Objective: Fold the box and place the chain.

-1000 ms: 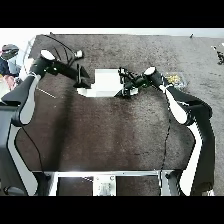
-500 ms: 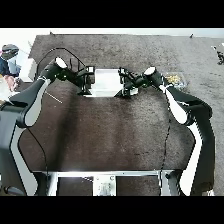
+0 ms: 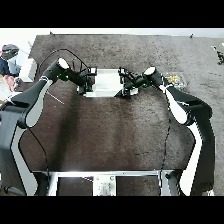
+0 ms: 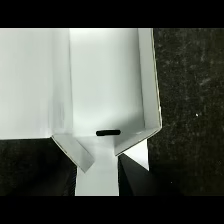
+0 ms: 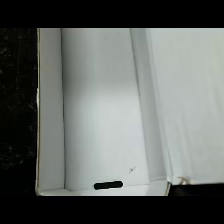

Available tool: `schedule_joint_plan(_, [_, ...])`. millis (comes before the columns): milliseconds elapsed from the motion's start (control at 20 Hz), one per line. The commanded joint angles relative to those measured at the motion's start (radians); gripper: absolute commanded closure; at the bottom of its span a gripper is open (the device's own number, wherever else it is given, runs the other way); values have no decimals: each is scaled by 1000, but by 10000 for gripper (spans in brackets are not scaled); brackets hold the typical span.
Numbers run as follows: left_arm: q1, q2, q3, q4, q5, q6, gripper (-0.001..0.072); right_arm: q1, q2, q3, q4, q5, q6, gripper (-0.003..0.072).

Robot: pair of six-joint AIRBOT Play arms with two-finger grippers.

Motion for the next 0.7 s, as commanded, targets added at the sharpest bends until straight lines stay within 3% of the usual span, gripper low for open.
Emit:
schedule_joint_plan(0, [-1, 0, 0, -51, -1, -23, 428, 1, 0, 0, 0, 0, 0, 157])
schedule_joint_plan(300, [-1, -25, 0, -151, -55, -19, 428, 1, 0, 0, 0, 0, 0, 157])
schedule_joint_plan(650, [-1, -60, 0, -249, -49, -18, 427, 1, 0, 0, 0, 0, 0, 157])
